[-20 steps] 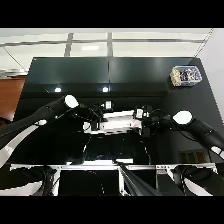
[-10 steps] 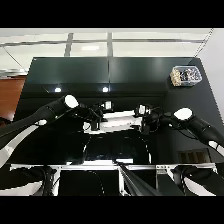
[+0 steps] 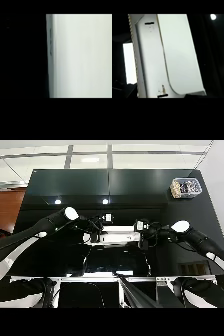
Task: Fold the box and place the chain.
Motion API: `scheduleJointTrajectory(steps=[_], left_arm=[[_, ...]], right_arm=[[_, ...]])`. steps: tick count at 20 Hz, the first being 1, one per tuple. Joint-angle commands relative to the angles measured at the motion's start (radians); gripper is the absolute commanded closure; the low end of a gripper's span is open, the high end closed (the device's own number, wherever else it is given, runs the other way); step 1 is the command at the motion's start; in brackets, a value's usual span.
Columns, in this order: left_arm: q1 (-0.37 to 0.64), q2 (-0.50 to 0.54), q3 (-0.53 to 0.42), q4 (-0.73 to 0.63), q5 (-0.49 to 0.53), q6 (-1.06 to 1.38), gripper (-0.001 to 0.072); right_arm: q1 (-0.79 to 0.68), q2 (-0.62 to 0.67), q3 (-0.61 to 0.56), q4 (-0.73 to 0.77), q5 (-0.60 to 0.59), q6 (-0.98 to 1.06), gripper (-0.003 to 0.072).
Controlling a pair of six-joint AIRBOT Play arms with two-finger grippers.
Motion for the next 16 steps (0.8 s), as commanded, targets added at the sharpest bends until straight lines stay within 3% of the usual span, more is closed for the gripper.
scheduleJointTrajectory(steps=[1,4,16], left_arm=[[0.000,0.000,0.000,-0.001,0.005,0.000,0.0682],[0.000,0.000,0.000,-0.001,0.004,0.000,0.0682],[0.000,0.000,0.000,-0.001,0.002,0.000,0.0682]], right_arm=[[0.026,-0.044,0.000,-0.013,-0.007,-0.012,-0.0021],[0.026,-0.069,0.000,-0.014,-0.055,-0.011,-0.0021],[0.026,-0.091,0.004,-0.054,-0.023,-0.019,-0.0020]])
